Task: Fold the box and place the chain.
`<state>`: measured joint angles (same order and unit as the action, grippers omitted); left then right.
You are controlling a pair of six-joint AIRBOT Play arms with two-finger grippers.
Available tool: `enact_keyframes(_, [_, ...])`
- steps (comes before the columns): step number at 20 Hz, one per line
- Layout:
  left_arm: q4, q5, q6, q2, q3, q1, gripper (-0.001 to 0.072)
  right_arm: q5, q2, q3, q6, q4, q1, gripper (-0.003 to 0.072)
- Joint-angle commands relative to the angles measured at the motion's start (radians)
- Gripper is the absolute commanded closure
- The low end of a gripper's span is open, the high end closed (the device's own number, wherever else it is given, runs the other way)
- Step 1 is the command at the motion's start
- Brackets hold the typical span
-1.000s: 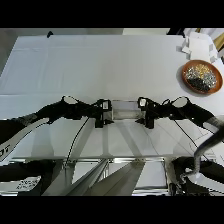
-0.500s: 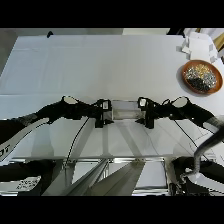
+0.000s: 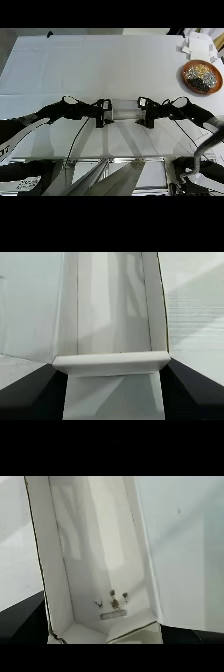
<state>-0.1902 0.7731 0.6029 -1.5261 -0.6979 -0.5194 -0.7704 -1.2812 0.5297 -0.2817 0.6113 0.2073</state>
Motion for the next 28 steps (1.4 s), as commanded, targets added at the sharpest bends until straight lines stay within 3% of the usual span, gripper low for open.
enact_keyframes(1, [-0.005,0.002,0.002,0.0,0.0,0.0,0.0559,-0.008,0.027,0.0,0.045,0.028,0.0,-0.0001])
enact_keyframes(4, [-0.005,0.002,0.002,0.0,0.0,0.0,0.0559,-0.024,0.067,0.0,0.128,0.105,0.0,-0.0001])
enact_keyframes(8, [-0.005,0.002,0.002,0.0,0.0,0.0,0.0559,-0.065,0.143,0.0,0.332,0.325,0.0,0.0001])
enact_keyframes(11, [-0.005,0.002,0.002,0.0,0.0,0.0,0.0559,-0.119,0.212,0.0,0.478,0.49,0.0,0.0035])
enact_keyframes(13, [-0.005,0.001,0.002,0.0,0.0,0.0,0.0559,-0.167,0.28,0.0,0.538,0.518,0.0,0.0049])
enact_keyframes(15, [-0.005,0.001,0.002,0.0,0.0,0.0,0.0559,-0.211,0.372,0.0,0.548,0.467,0.001,0.0053])
enact_keyframes(16, [-0.005,0.001,0.002,0.0,0.0,0.0,0.0559,-0.227,0.422,0.0,0.547,0.393,0.001,0.0149])
enact_keyframes(18, [-0.005,0.002,0.002,0.0,0.0,0.0,0.0559,-0.274,0.491,0.0,0.547,0.183,0.002,0.0553])
enact_keyframes(19, [-0.005,0.002,0.002,0.0,0.0,0.0,0.0559,-0.296,0.504,0.0,0.544,0.061,0.002,0.0673])
enact_keyframes(22, [-0.005,0.002,0.002,0.0,0.0,0.0,0.0559,-0.207,0.477,0.0,0.543,-0.129,0.032,0.0673])
enact_keyframes(28, [-0.005,0.002,0.002,0.0,0.0,0.0,0.0559,0.201,0.321,0.0,0.548,-0.292,0.153,0.0673])
